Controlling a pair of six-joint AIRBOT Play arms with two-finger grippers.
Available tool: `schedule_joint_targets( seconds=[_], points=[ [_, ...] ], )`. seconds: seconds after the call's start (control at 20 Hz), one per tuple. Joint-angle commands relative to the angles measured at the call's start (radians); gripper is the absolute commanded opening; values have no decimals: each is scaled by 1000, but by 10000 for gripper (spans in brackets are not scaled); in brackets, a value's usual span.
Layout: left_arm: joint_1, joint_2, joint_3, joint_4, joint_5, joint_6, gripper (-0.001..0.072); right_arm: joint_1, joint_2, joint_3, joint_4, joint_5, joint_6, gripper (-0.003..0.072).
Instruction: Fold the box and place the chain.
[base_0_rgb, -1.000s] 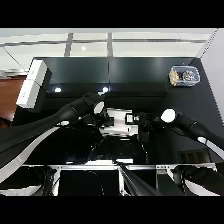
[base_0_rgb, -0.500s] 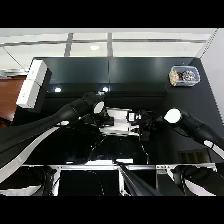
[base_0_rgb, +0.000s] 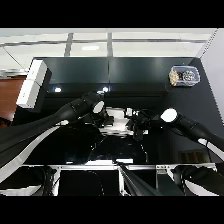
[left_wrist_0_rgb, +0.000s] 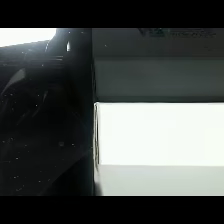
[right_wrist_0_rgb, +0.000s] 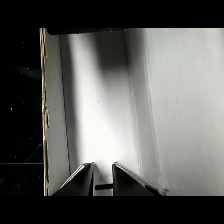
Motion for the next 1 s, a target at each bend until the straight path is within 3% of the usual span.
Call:
schedule_joint_targets(
  seconds=[0.0, 0.1, 0.2, 0.25, 0.3, 0.35, 0.4, 0.5, 0.55, 0.6, 0.65, 0.8, 0.95],
  points=[
    [1, 0, 1, -2, 2, 0, 25, 17, -31, 0, 42, -25, 5, 127],
    [1, 0, 1, -2, 2, 0, 25, 17, -31, 0, 43, -28, 10, 127],
    [1, 0, 1, -2, 2, 0, 25, 17, -31, 0, 43, -31, 18, 288],
    [1, 0, 1, -2, 2, 0, 25, 17, -31, 0, 43, -31, 32, 171],
    [1, 0, 1, -2, 2, 0, 25, 17, -31, 0, 43, -36, 39, 168],
    [1, 0, 1, -2, 2, 0, 25, 17, -31, 0, 43, -42, 48, 280],
    [1, 0, 1, -2, 2, 0, 25, 17, -31, 0, 43, -38, 50, 321],
    [1, 0, 1, -2, 2, 0, 25, 16, -30, 0, 43, -33, 73, 317],
    [1, 0, 1, -2, 2, 0, 25, 16, -25, 0, 42, -23, 89, 208],
    [1, 0, 1, -2, 2, 0, 25, 14, -16, 1, 39, -9, 106, 158],
    [1, 0, 1, -2, 2, 0, 25, 6, 1, 1, 23, 9, 133, 4],
    [1, 0, 1, -2, 2, 0, 25, -56, 89, 1, -68, 88, 316, 13],
    [1, 0, 1, -2, 2, 0, 25, -188, 200, 2, -134, 240, 546, 13]
  ],
)
